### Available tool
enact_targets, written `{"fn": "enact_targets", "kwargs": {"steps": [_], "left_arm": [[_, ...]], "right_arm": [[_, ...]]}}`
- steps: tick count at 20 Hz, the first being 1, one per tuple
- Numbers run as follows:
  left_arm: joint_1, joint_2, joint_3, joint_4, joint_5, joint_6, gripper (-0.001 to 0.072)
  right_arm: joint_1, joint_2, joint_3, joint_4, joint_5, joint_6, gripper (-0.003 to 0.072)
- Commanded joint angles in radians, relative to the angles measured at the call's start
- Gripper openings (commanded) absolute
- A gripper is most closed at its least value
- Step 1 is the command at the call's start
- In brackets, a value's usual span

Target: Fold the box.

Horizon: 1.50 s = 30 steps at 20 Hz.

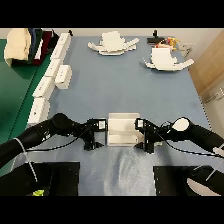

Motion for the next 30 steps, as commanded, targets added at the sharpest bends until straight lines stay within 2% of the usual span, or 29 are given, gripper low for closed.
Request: {"fn": "enact_targets", "kwargs": {"steps": [1,5,15,28,29,30], "left_arm": [[-0.022,-0.046,-0.01,-0.102,0.042,0.098,0.0697],[-0.071,-0.069,-0.01,-0.186,0.117,0.101,0.0697],[-0.115,-0.12,-0.001,-0.187,0.117,0.109,0.0696],[-0.115,-0.142,0.021,-0.195,0.117,0.108,0.0695],[-0.115,-0.143,0.021,-0.195,0.117,0.108,0.0647],[-0.115,-0.143,0.021,-0.195,0.116,0.108,0.0446]], "right_arm": [[0.0,0.0,0.0,0.0,0.0,0.0,0.0505],[0.0,0.0,0.0,0.0,0.0,0.0,0.0505],[0.0,0.0,0.0,0.0,0.0,0.0,0.0505],[0.0,0.0,0.0,0.0,0.0,0.0,0.0505],[0.0,0.0,0.0,0.0,0.0,0.0,0.0505],[0.0,0.0,0.0,0.0,0.0,0.0,0.0505]]}}
